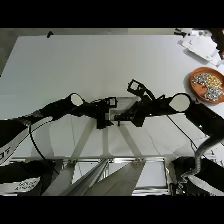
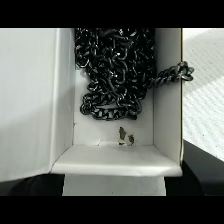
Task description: Fold the box and place the chain.
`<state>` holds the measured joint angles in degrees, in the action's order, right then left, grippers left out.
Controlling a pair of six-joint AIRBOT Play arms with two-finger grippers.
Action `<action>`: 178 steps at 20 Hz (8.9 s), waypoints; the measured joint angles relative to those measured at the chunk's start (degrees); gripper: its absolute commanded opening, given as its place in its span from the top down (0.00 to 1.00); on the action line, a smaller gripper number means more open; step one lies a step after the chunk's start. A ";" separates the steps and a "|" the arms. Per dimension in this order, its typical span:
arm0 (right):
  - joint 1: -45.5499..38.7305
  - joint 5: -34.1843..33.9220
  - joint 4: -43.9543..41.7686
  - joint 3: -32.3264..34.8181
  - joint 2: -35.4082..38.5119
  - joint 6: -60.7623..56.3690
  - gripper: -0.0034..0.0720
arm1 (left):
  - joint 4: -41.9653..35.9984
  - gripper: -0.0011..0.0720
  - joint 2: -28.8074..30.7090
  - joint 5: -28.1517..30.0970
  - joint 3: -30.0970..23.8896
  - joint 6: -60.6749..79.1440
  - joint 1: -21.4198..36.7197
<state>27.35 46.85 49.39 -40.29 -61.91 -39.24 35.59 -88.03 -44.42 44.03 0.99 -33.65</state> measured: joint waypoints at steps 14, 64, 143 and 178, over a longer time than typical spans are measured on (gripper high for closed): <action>13.27 -6.93 11.28 -0.04 0.09 -38.99 0.59 | 0.00 0.53 0.00 0.00 0.00 0.00 0.00; 26.80 -18.95 37.83 3.10 -11.65 -85.35 0.94 | 0.02 0.53 0.00 0.00 0.00 0.09 0.00; -13.81 22.88 -9.07 -19.10 -18.84 -0.39 0.94 | 0.00 0.53 0.00 0.00 0.00 0.02 0.00; 2.64 15.56 16.87 -18.67 -13.57 13.90 0.64 | -0.11 0.53 0.00 -0.02 0.00 -0.09 0.00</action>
<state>30.00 62.41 66.26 -58.96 -75.48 -25.34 35.48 -88.03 -44.45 44.03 0.91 -33.65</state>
